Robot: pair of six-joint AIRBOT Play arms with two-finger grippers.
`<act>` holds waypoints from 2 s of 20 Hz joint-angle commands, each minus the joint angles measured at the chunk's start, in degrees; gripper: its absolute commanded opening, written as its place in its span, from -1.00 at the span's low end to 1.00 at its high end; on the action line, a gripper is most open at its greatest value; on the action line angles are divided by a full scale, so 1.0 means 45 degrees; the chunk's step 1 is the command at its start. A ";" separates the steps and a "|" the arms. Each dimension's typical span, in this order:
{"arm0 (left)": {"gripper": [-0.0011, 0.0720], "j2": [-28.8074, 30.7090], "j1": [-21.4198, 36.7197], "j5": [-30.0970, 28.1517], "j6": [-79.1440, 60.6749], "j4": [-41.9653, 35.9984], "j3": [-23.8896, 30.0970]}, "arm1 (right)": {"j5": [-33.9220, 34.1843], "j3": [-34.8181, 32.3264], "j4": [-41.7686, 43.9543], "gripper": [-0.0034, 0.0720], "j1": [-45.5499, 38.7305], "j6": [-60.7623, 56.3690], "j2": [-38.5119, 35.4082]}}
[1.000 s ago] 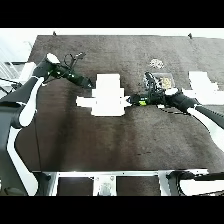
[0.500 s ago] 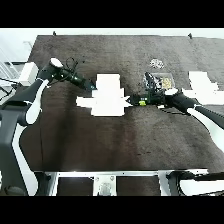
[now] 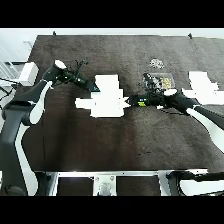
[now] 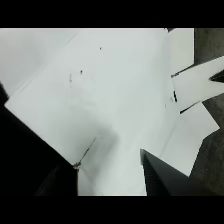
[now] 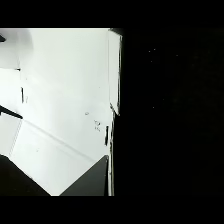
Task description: Fold the box and place the chain.
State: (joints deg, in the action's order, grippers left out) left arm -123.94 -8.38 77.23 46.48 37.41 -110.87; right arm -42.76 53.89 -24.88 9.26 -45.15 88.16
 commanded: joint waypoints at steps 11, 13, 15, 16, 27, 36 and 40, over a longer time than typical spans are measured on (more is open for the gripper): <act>-0.91 -0.0189 -0.0005 0.0505 -0.0772 -0.0141 -0.0019 | 0.0073 0.0000 -0.0005 -0.90 0.0010 0.0185 -0.0010; -0.91 -0.0189 -0.0005 0.0525 -0.1175 -0.0607 -0.0015 | 0.0078 0.0000 -0.0005 -0.90 0.0010 0.0185 -0.0010; -0.91 -0.0189 -0.0005 0.0622 -0.1807 -0.0908 -0.0015 | 0.0073 0.0000 -0.0005 -0.89 0.0005 0.0189 -0.0010; -0.92 -0.0189 -0.0005 0.0704 -0.2103 -0.0908 -0.0015 | 0.0073 0.0000 -0.0005 -0.82 -0.0029 0.0194 -0.0010; -0.93 0.0015 -0.0010 0.2356 -0.6479 -0.1010 -0.0005 | 0.0010 0.0000 0.0423 -0.10 -0.2715 0.0189 -0.0797; -0.93 0.1166 -0.0039 0.0777 -0.8262 -0.0695 0.1438 | 0.0019 -0.0005 0.0393 -0.10 -0.2710 0.0369 -0.0797; -0.93 0.2613 -0.0287 -0.1642 -1.0214 -0.0777 0.4022 | 0.0019 -0.0005 0.0393 -0.10 -0.2715 0.0427 -0.0792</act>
State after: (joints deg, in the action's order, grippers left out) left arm -115.94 -9.15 77.30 7.01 34.09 -99.42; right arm -42.65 53.87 -23.14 -2.92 -43.53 84.60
